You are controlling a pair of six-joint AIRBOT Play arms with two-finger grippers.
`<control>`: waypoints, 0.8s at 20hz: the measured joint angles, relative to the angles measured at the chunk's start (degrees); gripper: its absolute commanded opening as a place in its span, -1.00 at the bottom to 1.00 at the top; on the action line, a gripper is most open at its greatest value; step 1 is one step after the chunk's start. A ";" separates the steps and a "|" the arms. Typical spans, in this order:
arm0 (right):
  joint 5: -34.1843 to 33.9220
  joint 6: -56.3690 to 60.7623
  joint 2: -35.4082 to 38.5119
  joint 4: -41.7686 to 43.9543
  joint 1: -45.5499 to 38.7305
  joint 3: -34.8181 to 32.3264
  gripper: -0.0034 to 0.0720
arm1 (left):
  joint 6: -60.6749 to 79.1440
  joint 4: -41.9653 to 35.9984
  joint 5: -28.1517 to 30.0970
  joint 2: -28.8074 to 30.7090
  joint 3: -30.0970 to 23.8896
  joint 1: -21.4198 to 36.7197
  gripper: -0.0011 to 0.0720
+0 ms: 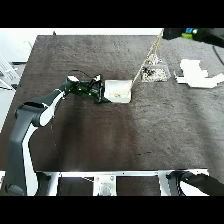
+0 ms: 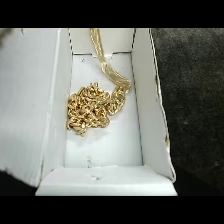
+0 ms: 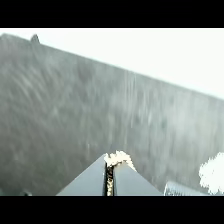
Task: Fold the box and place the chain.
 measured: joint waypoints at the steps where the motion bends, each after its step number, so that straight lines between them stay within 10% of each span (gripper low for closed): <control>1: -0.57 1.36 1.51 -2.40 2.12 0.31 -0.91 | -0.02 0.00 0.00 0.00 0.00 0.00 0.03; 16: -0.81 13.62 1.90 -20.79 23.89 2.21 -0.91 | -0.02 0.02 -0.15 0.00 0.00 0.00 0.03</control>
